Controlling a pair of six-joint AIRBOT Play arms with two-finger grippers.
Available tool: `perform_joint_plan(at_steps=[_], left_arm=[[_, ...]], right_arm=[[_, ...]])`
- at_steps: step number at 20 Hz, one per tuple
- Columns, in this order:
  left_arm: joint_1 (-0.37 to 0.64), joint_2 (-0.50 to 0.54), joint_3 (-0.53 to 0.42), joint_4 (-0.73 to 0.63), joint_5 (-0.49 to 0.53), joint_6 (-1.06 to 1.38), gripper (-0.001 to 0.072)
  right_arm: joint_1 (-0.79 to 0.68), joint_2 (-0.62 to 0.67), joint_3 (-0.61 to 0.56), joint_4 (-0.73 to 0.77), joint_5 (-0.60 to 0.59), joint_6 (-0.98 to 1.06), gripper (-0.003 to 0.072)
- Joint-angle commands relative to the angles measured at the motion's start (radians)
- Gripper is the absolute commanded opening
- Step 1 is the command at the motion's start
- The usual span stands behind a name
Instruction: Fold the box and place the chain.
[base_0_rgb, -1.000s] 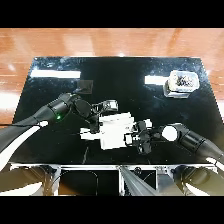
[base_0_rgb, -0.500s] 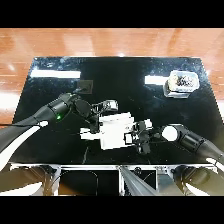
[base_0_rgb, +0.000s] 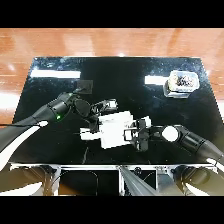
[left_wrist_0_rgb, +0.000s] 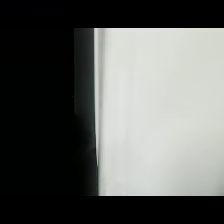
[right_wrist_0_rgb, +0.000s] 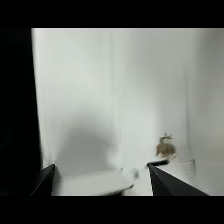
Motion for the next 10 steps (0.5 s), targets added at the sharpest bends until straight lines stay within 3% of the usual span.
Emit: perform_joint_plan(at_steps=[1,7,10], left_arm=[[0.000,0.000,0.000,0.001,-0.002,0.002,0.0017],[0.000,0.000,0.000,0.000,-0.002,0.002,0.0017],[0.000,0.000,0.000,0.001,-0.002,0.002,0.0017]], right_arm=[[-0.001,0.019,-0.001,-0.008,0.005,0.001,0.0703],[-0.002,0.079,-0.001,-0.011,0.000,0.007,0.0703],[-0.009,0.108,-0.001,-0.097,-0.011,0.014,0.0704]])
